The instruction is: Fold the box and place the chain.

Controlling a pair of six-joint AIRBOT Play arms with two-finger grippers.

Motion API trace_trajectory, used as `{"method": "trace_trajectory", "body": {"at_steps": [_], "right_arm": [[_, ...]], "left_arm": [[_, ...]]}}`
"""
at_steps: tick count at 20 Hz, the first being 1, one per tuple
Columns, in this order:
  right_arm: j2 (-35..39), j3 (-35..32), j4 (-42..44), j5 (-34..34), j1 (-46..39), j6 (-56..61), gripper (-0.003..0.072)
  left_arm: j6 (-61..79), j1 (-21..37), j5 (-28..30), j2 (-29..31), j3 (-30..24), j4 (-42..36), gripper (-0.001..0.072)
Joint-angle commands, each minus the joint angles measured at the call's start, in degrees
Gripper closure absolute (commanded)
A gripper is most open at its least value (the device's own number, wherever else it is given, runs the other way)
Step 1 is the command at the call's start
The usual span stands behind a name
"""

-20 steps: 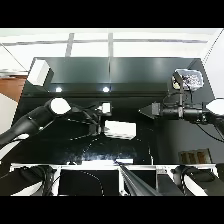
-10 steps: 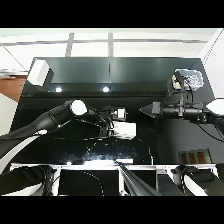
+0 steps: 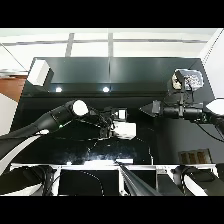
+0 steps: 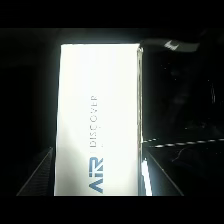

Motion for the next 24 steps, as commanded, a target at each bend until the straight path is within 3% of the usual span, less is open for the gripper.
{"method": "trace_trajectory", "body": {"at_steps": [1, 11, 12, 13, 14, 15, 19, 24], "right_arm": [[0.02, 0.04, -0.04, -0.28, -0.02, 0.00, 0.0641], [0.04, 0.04, -0.02, -1.33, -0.02, 0.00, 0.0641], [0.02, 0.04, -0.04, -1.33, -0.04, 0.00, 0.0641], [0.04, 0.04, -0.07, -1.33, -0.04, 0.00, 0.0641], [0.04, 0.04, -0.15, -1.38, -0.04, 0.00, 0.0641], [0.04, 0.04, -0.57, -1.60, -0.04, 0.00, 0.0641], [0.04, 0.04, -1.38, -1.81, -0.02, 0.00, 0.0641], [0.04, 0.04, -1.57, -1.81, -0.02, 0.00, 0.0641]], "left_arm": [[0.00, -0.02, -0.35, -0.20, 0.02, 0.02, -0.0007], [-0.17, -3.74, 3.74, -7.17, 0.00, 0.70, 0.0005], [-2.51, -3.74, 3.56, -7.13, 0.02, 2.23, 0.0109], [-5.79, -3.30, 2.93, -6.75, 0.17, 4.24, 0.0306], [-7.65, -2.38, 1.03, -6.08, 0.46, 6.29, 0.0377], [-8.68, -1.07, -1.01, -5.18, 0.59, 7.58, 0.0377], [-14.29, 8.83, -5.55, 1.84, 0.57, 12.15, 0.0376], [-23.45, 30.42, -6.93, 8.28, 0.52, 15.72, 0.0376]]}}
